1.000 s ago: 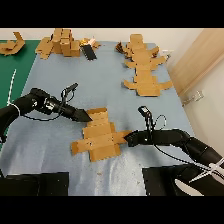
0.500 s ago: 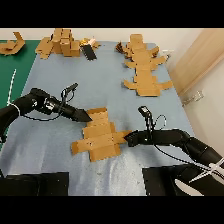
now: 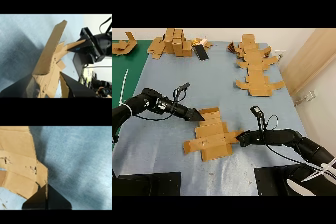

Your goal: Fold the box.

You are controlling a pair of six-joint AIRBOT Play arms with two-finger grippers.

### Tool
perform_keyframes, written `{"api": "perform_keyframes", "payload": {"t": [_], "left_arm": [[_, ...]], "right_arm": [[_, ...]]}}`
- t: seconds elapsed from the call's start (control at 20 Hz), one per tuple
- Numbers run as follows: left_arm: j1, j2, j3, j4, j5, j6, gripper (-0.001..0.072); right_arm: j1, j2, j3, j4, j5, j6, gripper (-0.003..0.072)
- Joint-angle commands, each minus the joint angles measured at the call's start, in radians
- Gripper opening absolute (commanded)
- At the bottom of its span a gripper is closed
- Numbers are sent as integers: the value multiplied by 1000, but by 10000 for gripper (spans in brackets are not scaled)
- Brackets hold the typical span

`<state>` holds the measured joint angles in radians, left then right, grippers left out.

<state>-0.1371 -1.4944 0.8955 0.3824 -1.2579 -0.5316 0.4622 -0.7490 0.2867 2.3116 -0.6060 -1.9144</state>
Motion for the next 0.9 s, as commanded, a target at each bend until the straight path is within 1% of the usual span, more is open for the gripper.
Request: {"api": "perform_keyframes", "payload": {"t": [0.0, 0.4, 0.6, 0.85], "left_arm": [[0, -1, 1, -42, -2, -3, 472], [-8, -3, 1, -34, -6, -4, 471], [-56, -35, 2, 24, -5, 10, 471], [-63, -77, 30, 21, -7, 20, 470]], "right_arm": [[1, 0, 0, 0, 0, 9, 3], [0, 0, 0, -2, 0, 14, 3], [-1, 1, 0, -2, 0, 14, 3], [-1, 0, 0, -2, 0, 14, 3]]}}
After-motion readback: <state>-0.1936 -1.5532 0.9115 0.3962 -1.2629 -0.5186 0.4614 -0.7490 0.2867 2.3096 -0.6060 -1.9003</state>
